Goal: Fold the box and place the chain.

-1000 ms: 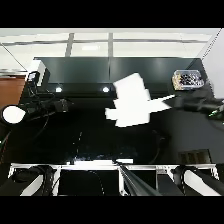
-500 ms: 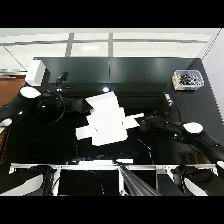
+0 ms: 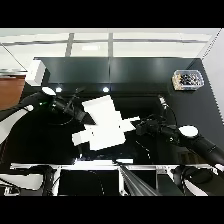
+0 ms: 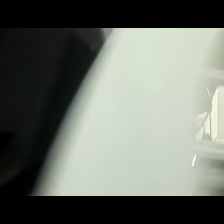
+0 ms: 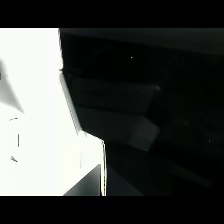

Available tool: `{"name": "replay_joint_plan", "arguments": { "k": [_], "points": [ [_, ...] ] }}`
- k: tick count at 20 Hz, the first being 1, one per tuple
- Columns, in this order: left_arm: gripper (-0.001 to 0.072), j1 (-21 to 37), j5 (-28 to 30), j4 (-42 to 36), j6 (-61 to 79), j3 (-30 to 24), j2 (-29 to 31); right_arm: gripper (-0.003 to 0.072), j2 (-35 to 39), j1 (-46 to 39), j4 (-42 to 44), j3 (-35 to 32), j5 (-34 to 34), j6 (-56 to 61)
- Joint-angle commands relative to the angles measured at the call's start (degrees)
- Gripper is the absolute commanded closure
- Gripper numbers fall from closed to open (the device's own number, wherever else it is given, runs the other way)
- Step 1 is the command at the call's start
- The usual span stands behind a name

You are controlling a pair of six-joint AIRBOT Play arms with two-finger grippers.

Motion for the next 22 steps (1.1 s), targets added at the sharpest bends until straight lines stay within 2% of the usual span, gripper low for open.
{"name": "replay_joint_plan", "arguments": {
  "k": [1, 2, 3, 4, 5, 6, 9, 10, 12, 14, 15, 17, 20, 22],
  "points": [
    [0.0430, -1.18, -3.23, 1.62, 7.78, 1.33, -2.25, 0.0668, 0.04, 0.20, -0.28, -0.04, -0.20, 0.00],
    [0.0635, -1.18, -3.17, 1.86, 8.72, 2.14, -2.56, 0.0668, 0.04, 0.20, -0.85, -0.04, -0.13, 0.02],
    [0.0681, -1.16, -3.10, 1.66, 10.05, 2.80, -2.69, 0.0667, 0.04, 0.20, -1.53, -0.04, 0.20, 0.09],
    [0.0682, -1.16, -2.58, 1.68, 10.43, 3.43, -2.69, 0.0638, 0.04, 0.17, -2.64, -0.02, 0.55, 0.35],
    [0.0683, -1.16, -2.32, 1.68, 10.38, 4.20, -2.69, 0.0331, 0.07, -0.15, -4.57, 0.28, 1.62, 1.05],
    [0.0684, -1.18, -2.32, 1.70, 10.25, 4.94, -2.58, -0.0012, 0.07, -1.29, -8.13, 1.42, 4.63, 2.12],
    [0.0687, -2.34, 0.83, 2.84, 9.53, 4.87, 0.98, -0.0018, 0.07, -7.26, -27.41, 9.55, 22.08, 5.99],
    [0.0688, -3.54, 3.96, 2.75, 10.12, 3.72, 3.78, -0.0018, 0.07, -8.59, -34.16, 12.48, 27.74, 6.05],
    [0.0685, -7.08, 14.29, 0.92, 16.90, -0.92, 11.23, -0.0018, 0.07, -9.75, -41.11, 16.83, 34.71, 6.01],
    [0.0682, -11.19, 25.68, 2.03, 30.73, -5.97, 17.42, -0.0018, 0.07, -9.81, -41.16, 18.51, 33.73, 6.01],
    [0.0682, -12.74, 27.36, 3.96, 38.16, -6.88, 18.49, -0.0018, 0.04, -9.75, -38.66, 18.64, 31.32, 5.95],
    [0.0682, -15.19, 27.91, 6.16, 44.17, -6.86, 18.10, -0.0017, -0.02, -9.16, -36.17, 18.64, 25.83, 5.11],
    [0.0682, -17.27, 30.38, 6.01, 43.98, -6.86, 15.04, -0.0019, -1.70, -3.87, -40.15, 18.62, 22.93, -7.23],
    [0.0682, -17.46, 30.53, 6.01, 43.95, -6.86, 13.22, -0.0019, -3.43, -0.37, -43.19, 18.62, 20.85, -9.68]
  ]
}}
